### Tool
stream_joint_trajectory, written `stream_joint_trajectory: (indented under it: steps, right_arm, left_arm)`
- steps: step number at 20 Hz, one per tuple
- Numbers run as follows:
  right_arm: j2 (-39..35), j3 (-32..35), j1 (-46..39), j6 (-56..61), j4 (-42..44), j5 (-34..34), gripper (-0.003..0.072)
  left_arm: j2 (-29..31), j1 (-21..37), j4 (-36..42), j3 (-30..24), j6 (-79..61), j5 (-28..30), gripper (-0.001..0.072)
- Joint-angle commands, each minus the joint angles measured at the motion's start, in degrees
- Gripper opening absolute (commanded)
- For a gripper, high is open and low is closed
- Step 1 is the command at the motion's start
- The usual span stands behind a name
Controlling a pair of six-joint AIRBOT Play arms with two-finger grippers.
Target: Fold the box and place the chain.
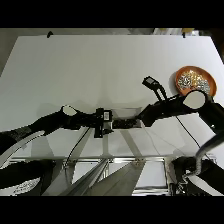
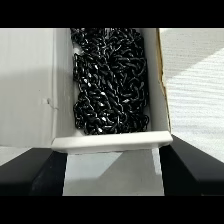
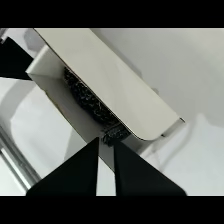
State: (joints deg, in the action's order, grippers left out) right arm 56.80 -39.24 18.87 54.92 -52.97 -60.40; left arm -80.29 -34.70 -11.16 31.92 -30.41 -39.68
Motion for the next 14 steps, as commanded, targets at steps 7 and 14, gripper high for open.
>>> stream_joint_trajectory:
  steps: [7, 14]
  right_arm:
    - [-1.0, -5.0, 0.0, -3.6, 15.1, -6.7, 0.0196]
    - [5.9, -14.6, 0.0, -17.0, 16.6, -3.2, 0.0140]
  left_arm:
    - [0.0, 0.0, 0.0, 0.0, 0.0, 0.0, 0.0142]
    - [0.0, 0.0, 0.0, 0.0, 0.0, 0.0, 0.0142]
